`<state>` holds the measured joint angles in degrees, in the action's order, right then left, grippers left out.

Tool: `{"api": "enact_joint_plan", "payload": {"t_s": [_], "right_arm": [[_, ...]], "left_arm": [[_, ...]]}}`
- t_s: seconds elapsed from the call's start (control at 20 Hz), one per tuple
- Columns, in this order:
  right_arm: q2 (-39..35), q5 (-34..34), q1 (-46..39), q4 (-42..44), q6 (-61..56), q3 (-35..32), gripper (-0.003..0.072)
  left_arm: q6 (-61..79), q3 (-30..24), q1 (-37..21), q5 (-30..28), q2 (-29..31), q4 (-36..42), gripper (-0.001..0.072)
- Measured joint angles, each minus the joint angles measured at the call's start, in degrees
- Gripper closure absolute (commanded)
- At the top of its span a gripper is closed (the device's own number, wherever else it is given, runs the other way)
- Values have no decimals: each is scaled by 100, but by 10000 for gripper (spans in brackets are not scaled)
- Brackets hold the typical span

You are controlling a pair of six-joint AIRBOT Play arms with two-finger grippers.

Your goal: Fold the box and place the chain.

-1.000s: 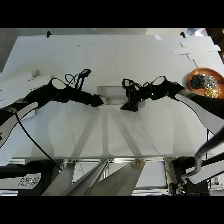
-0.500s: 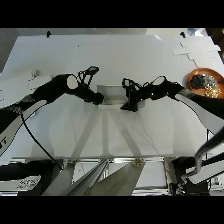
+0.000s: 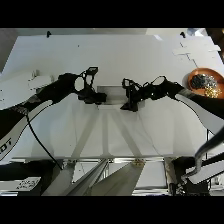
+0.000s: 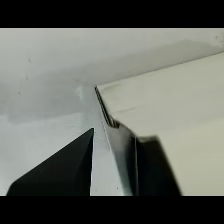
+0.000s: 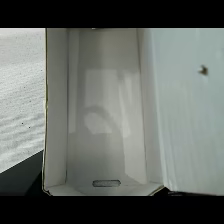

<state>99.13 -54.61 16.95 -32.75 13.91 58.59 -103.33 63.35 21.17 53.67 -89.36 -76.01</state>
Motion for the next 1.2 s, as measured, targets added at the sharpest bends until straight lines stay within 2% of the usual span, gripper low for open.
{"api": "enact_joint_plan", "payload": {"t_s": [0.55, 0.6, 0.7, 0.95, 1.05, 1.1, 1.15, 1.2], "right_arm": [[0, -2, 0, 0, -13, 0, 309], [0, -2, 0, 0, -13, 0, 309], [0, -2, 0, 2, -13, 0, 309], [2, -11, 2, 15, -33, 0, 309], [2, -9, 4, 13, -22, 0, 309], [2, -9, 4, 4, -13, 0, 309], [2, -9, 4, -7, 28, 0, 309], [2, -9, 4, -7, 28, 0, 309]], "left_arm": [[-1255, 507, 195, 420, -411, -321, 491], [-1290, 529, 203, 474, -444, -341, 518], [-1329, 553, 208, 533, -483, -413, 699], [-1292, 579, 214, 588, -514, -468, 704], [-1266, 581, 214, 601, -520, -476, 644], [-1241, 581, 212, 603, -520, -483, 567], [-1224, 575, 212, 601, -522, -490, 405], [-1224, 575, 208, 627, -514, -511, 272]]}}
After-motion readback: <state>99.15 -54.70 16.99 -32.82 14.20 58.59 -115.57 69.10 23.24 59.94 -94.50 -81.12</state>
